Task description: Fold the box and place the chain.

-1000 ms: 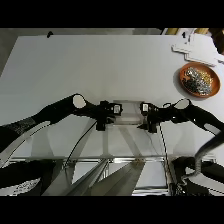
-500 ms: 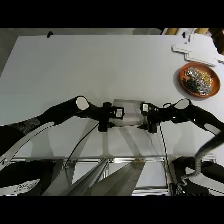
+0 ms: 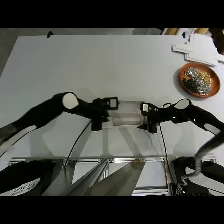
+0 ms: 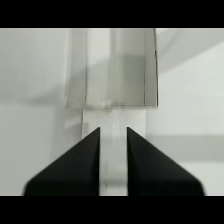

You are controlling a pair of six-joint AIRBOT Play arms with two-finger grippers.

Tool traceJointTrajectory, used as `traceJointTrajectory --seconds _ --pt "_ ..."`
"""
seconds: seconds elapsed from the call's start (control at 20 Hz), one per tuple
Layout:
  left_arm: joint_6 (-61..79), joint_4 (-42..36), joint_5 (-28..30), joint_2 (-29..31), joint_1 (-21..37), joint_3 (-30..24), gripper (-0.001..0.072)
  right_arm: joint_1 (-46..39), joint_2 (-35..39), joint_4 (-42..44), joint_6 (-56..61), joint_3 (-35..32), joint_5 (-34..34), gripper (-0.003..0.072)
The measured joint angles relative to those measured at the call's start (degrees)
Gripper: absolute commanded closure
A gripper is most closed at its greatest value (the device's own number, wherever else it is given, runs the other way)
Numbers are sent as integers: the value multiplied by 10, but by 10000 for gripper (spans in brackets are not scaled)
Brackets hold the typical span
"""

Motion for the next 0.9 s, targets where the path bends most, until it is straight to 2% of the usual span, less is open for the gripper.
traceJointTrajectory --seconds 0.2,0.4,0.6,0.9 --pt "-205 96 -71 67 51 -5 707 0 0 0 0 0 0 279" --pt "-386 106 -83 81 111 -34 703 0 0 0 0 0 0 279" --pt "-492 39 -49 33 127 -58 703 0 0 0 0 0 0 279" --pt "-534 -56 8 -59 96 -66 704 0 0 0 0 0 0 279"
